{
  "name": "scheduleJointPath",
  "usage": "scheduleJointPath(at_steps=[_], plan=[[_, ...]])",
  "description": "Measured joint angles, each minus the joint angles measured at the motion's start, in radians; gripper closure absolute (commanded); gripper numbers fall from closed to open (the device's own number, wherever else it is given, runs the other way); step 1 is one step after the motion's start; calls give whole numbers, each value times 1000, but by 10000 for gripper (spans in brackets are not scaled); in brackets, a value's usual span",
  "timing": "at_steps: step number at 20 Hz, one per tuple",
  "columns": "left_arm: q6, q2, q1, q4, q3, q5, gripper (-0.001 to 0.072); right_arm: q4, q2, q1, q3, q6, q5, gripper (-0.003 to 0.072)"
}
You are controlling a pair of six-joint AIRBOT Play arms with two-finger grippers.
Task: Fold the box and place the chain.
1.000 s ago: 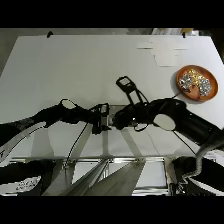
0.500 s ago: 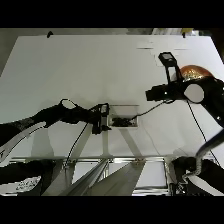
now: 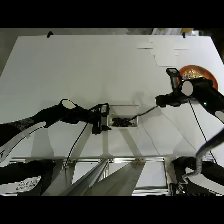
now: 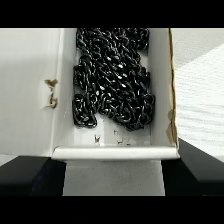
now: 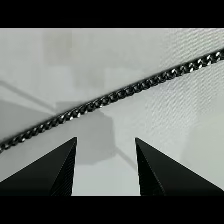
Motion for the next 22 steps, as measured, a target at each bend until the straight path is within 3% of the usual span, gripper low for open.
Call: scheduleJointPath(at_steps=[11, 13, 15, 18, 19, 22], plan=[[0, 0, 0, 0, 0, 0, 488, -10, -71, -6, -10, 44, -90, 291], [0, 0, 0, 0, 0, 0, 488, -11, -84, -7, -10, 51, -96, 379], [0, 0, 0, 0, 0, 0, 488, -12, -102, -7, -10, 62, -96, 398], [0, 0, 0, 0, 0, 0, 488, -6, -119, -6, -9, 70, -93, 554], [0, 0, 0, 0, 0, 0, 488, -4, -123, -6, -9, 70, -93, 678], [0, 0, 0, 0, 0, 0, 488, -6, -122, -6, -10, 55, -93, 673]])
